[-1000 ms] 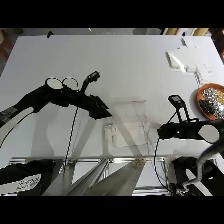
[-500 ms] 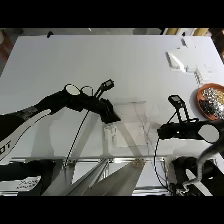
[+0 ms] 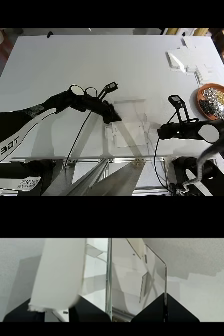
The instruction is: Fold the box and place the chain.
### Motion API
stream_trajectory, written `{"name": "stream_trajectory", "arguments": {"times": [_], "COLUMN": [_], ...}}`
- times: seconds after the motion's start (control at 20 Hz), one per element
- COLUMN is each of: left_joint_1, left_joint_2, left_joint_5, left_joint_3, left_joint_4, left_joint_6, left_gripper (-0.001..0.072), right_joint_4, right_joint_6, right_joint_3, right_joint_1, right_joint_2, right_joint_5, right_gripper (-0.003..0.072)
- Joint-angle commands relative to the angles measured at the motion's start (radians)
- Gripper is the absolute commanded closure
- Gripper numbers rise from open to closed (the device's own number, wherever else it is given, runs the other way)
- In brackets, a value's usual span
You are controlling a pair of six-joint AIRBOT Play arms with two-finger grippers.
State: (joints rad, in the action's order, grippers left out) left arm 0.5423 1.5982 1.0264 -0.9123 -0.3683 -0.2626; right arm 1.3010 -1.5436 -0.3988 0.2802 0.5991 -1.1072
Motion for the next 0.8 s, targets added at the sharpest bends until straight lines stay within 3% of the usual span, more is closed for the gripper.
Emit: {"name": "stream_trajectory", "arguments": {"times": [0.0,0.05,0.25,0.45,0.55,0.6,0.75], "left_joint_1": [-0.003,-0.007,-0.018,-0.017,-0.017,-0.017,-0.017], "left_joint_2": [0.002,0.002,0.002,0.002,-0.002,-0.008,-0.055], "left_joint_5": [0.008,0.010,0.010,0.041,0.043,0.042,0.043], "left_joint_3": [-0.001,-0.002,-0.002,-0.002,-0.002,-0.002,-0.001], "left_joint_4": [-0.010,-0.010,-0.012,-0.009,-0.009,-0.010,-0.026], "left_joint_6": [0.036,0.047,0.118,0.234,0.267,0.281,0.293], "left_gripper": [0.0526,0.0590,0.0687,0.0702,0.0707,0.0707,0.0710], "right_joint_4": [0.000,0.000,0.000,-0.001,-0.013,-0.026,-0.020], "right_joint_6": [0.000,0.000,0.000,0.000,0.000,0.011,0.032], "right_joint_3": [0.000,0.000,0.000,0.000,0.000,-0.003,-0.074], "right_joint_1": [0.001,0.001,0.001,0.001,0.001,0.001,0.001], "right_joint_2": [0.000,0.000,0.000,-0.001,-0.002,-0.003,-0.003], "right_joint_5": [0.001,0.001,0.001,0.000,0.000,-0.003,-0.054], "right_gripper": [0.0672,0.0672,0.0672,0.0662,0.0462,0.0413,0.0384]}}
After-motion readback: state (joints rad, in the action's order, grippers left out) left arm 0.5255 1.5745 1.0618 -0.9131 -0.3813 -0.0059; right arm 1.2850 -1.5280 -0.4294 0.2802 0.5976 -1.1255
